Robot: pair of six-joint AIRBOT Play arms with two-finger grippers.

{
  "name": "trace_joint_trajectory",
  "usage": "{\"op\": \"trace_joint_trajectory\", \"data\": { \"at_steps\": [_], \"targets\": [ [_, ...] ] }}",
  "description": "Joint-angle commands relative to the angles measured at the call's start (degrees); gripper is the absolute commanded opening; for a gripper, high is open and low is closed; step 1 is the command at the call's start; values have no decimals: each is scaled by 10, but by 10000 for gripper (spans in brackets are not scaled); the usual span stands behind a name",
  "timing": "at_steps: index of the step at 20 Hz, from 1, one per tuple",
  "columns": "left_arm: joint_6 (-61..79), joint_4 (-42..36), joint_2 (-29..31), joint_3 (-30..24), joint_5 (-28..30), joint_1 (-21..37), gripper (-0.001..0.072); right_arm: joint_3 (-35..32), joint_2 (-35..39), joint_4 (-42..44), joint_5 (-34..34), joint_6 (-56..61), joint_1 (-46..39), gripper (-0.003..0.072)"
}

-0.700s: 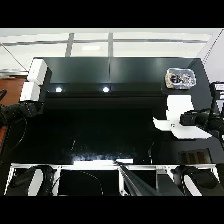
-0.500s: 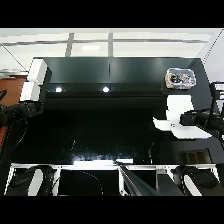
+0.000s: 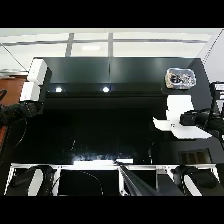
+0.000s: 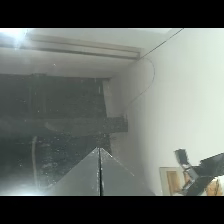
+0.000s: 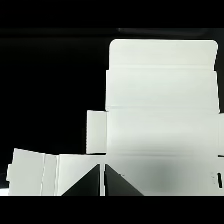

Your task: Fold the box and place the chain.

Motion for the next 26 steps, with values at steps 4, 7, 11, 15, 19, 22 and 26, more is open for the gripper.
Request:
{"op": "trace_joint_trajectory", "data": {
  "at_steps": [4, 7, 11, 15, 19, 22, 26],
  "targets": [
    [0, 0, 0, 0, 0, 1, 30, 0, 0, 9, -20, 0, 0, 44],
    [0, -9, 0, 0, 11, 0, 30, 0, 0, 9, -71, 2, 0, 525],
    [-10, -44, -1, 0, 52, 0, 181, 0, -10, -148, -42, 130, -43, 709],
    [-49, -47, -1, 0, 58, 0, 712, 1, -56, -247, -67, 144, -284, 708],
    [-50, -47, -1, 0, 67, 0, 711, 21, -174, -40, -131, 86, -551, 708],
    [-49, -47, -5, 0, 67, 0, 711, 105, -310, 219, -47, -176, -655, 708],
    [-49, -47, -19, 0, 68, 0, 711, 235, -477, 340, 152, -359, -673, 708]
  ]
}}
